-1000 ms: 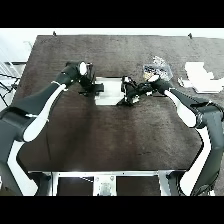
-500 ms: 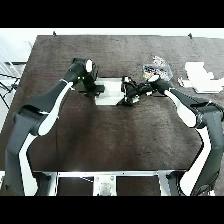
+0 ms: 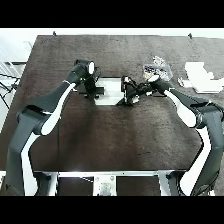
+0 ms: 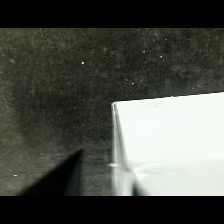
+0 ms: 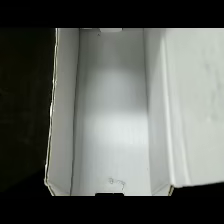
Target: Fold the box and place the chain.
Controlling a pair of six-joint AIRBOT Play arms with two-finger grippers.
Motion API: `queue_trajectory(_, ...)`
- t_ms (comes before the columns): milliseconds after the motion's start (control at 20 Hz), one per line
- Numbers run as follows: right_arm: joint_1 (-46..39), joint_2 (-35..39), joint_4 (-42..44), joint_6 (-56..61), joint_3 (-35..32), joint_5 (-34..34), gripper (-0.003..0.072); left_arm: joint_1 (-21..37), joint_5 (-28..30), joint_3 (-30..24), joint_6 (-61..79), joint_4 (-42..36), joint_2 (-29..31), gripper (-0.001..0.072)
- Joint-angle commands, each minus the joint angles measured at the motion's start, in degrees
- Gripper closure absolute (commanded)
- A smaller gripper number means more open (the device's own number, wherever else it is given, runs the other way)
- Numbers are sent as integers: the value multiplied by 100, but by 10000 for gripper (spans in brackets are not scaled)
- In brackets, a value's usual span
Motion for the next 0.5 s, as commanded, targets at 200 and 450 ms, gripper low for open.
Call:
queue_trajectory(200, -9, 0, -28, -2, 0, 7, 166, -28, 140, 4, 76, 48, -11, 689)
queue_trajectory(450, -9, 0, -26, 0, 0, 7, 166, -26, 184, 7, 81, -50, -9, 674)
